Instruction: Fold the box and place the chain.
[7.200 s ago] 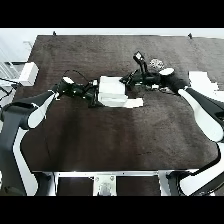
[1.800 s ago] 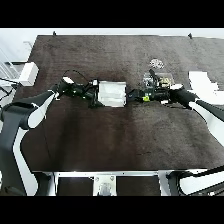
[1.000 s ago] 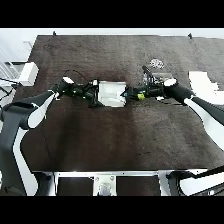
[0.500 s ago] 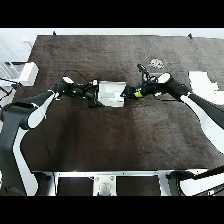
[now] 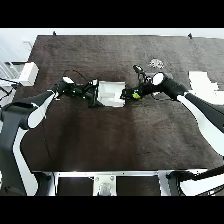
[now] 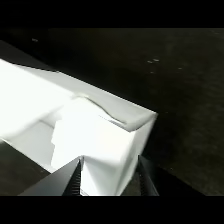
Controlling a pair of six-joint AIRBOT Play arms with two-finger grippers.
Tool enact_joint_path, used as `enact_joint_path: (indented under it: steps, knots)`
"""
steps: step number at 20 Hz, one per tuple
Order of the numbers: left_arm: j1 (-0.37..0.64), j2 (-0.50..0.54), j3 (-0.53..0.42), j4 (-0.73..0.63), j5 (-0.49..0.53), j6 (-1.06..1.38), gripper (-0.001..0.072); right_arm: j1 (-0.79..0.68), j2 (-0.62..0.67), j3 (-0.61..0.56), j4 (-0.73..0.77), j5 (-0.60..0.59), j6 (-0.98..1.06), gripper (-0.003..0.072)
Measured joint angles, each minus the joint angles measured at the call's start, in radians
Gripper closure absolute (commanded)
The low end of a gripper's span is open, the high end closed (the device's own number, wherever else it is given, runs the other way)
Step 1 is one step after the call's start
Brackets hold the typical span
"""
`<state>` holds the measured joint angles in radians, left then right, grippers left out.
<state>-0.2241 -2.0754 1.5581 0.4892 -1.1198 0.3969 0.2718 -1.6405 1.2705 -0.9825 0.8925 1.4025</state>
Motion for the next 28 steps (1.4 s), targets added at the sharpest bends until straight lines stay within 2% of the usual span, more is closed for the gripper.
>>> enact_joint_path:
  steps: [4,7,17,19,20,28]
  knots:
    - [0.000,0.000,0.000,0.000,0.000,0.000,0.0412,0.027,0.000,0.021,-0.085,0.002,0.058,0.0258]
    - [0.000,0.000,0.000,0.000,0.000,0.000,0.0411,0.060,-0.006,0.070,-0.188,0.024,0.135,0.0207]
    - [0.000,0.000,0.000,0.000,0.000,0.000,0.0411,0.145,-0.154,0.328,-0.442,0.243,0.350,0.0210]
    - [0.000,0.000,0.000,0.000,0.000,0.000,0.0412,0.152,-0.174,0.351,-0.466,0.266,0.380,0.0209]
    - [0.000,0.000,0.000,0.000,0.000,0.000,0.0411,0.155,-0.183,0.358,-0.475,0.274,0.392,0.0165]
    - [0.000,0.000,0.000,0.000,0.000,0.000,0.0412,0.162,-0.250,0.413,-0.499,0.305,0.436,0.0169]
